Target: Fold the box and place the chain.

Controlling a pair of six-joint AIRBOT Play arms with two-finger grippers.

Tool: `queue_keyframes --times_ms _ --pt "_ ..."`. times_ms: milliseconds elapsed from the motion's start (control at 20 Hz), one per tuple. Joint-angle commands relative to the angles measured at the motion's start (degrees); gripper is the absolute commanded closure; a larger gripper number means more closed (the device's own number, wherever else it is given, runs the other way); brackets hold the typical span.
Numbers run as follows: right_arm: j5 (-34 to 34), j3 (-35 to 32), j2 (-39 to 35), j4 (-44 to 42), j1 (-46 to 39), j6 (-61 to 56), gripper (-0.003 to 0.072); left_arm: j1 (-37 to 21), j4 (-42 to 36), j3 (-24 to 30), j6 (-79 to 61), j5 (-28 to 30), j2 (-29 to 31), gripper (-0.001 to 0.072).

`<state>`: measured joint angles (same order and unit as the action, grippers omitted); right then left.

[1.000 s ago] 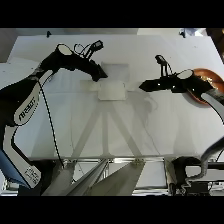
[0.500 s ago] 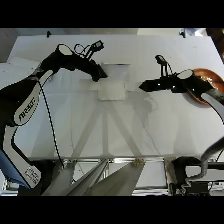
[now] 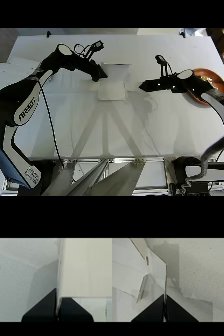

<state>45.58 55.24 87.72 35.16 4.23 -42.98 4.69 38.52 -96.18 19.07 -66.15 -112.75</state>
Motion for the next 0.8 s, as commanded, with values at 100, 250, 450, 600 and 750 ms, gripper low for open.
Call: queue_keyframes --times_ms 100,250,450,600,750 --pt "-0.2 -0.02 0.02 0.98 0.04 -0.02 0.0673 0.04 -0.15 0.0 -0.02 -0.07 0.04 0.0695" --pt "-0.15 -0.02 0.02 0.96 0.04 -0.02 0.0509 0.04 -0.15 -0.02 -0.02 -0.11 0.09 0.0695" --pt "0.04 -0.02 -0.52 1.18 0.04 -0.02 0.0201 -0.11 -0.28 0.0 -0.04 -3.26 1.09 0.0703" --pt "-0.22 0.0 -2.93 4.07 -0.28 -0.02 0.0201 -1.16 -0.26 0.0 -0.04 -7.26 2.62 0.0706" --pt "-0.35 0.0 -7.28 9.29 -3.34 -0.07 0.0202 -2.93 -0.26 0.0 0.0 -12.61 3.96 0.0708"
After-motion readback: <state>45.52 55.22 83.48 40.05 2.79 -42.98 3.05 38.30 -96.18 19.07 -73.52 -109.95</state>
